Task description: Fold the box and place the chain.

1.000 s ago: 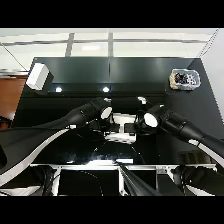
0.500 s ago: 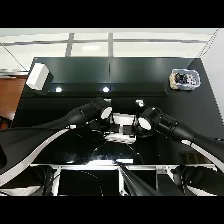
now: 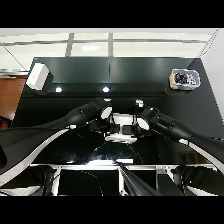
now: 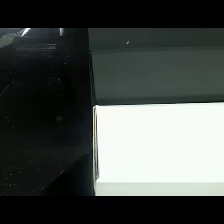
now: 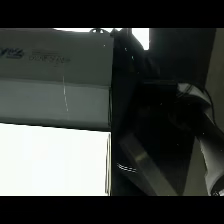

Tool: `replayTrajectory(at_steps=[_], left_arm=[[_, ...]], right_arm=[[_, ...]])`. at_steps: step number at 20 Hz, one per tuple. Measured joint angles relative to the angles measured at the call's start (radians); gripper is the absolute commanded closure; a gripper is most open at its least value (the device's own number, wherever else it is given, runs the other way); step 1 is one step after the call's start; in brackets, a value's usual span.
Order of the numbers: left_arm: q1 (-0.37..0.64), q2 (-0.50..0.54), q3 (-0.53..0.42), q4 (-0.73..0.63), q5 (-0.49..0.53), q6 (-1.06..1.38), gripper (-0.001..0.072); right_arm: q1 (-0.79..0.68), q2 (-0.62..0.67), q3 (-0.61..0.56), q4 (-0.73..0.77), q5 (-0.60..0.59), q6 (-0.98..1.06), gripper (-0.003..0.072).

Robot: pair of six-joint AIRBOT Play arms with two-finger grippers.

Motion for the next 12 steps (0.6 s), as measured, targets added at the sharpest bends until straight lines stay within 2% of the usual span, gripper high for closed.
replayTrajectory(at_steps=[1,2,4,6,7,9,12], left_arm=[[0.000,0.000,0.000,0.000,0.000,0.000,0.0679],[0.000,0.000,0.000,0.005,0.000,0.009,0.0679],[0.000,0.000,0.000,0.005,0.000,0.010,0.0679],[0.000,0.000,0.000,0.005,0.000,0.008,0.0679],[0.000,0.000,0.000,0.005,0.000,0.007,0.0679],[0.000,0.000,0.000,0.003,0.000,0.002,0.0679],[0.000,0.000,0.000,0.002,0.001,0.003,0.0678]], right_arm=[[0.000,0.000,0.002,-0.001,-0.002,-0.001,0.0577],[0.001,0.000,0.003,-0.003,-0.005,-0.008,0.0446],[0.001,0.000,0.005,-0.005,-0.016,-0.010,0.0437],[0.001,0.000,0.007,-0.005,-0.013,-0.009,0.0448],[0.001,0.000,0.007,-0.005,-0.013,-0.008,0.0601],[0.001,0.000,0.006,-0.009,-0.008,0.001,0.0672],[0.001,0.000,0.007,-0.008,-0.008,0.002,0.0671]])
